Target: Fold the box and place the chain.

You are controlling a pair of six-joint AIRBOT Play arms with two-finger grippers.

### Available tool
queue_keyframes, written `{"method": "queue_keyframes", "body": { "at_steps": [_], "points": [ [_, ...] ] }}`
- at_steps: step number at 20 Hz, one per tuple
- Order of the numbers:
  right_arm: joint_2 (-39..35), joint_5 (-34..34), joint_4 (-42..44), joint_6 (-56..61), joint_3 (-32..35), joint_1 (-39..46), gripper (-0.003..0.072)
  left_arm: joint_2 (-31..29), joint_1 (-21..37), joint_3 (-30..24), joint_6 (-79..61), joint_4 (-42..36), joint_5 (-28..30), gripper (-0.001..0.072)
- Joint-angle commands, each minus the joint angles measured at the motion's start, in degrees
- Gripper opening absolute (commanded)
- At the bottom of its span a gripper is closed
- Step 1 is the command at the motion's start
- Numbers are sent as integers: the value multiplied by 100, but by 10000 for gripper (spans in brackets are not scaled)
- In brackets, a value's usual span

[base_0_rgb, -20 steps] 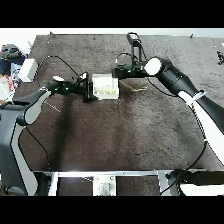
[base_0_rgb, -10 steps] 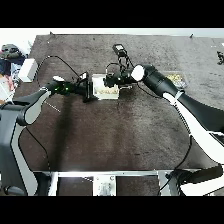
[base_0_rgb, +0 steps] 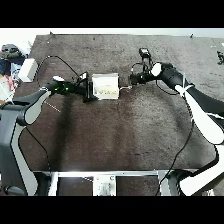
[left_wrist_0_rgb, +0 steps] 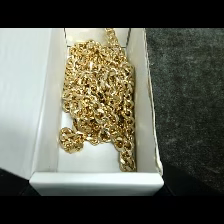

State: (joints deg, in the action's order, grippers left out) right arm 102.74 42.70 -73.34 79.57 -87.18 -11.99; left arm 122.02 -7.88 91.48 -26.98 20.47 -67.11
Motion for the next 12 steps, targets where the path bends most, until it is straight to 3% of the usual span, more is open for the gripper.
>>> {"method": "queue_keyframes", "body": {
  "at_steps": [1,10,12],
  "points": [
    [492,125,223,-518,-247,232,297,0,0,0,0,2,2,299],
    [1038,348,476,-1113,-675,120,294,0,0,0,0,2,2,299],
    [1062,411,474,-1329,-673,55,136,0,0,0,0,2,2,299]
  ]
}}
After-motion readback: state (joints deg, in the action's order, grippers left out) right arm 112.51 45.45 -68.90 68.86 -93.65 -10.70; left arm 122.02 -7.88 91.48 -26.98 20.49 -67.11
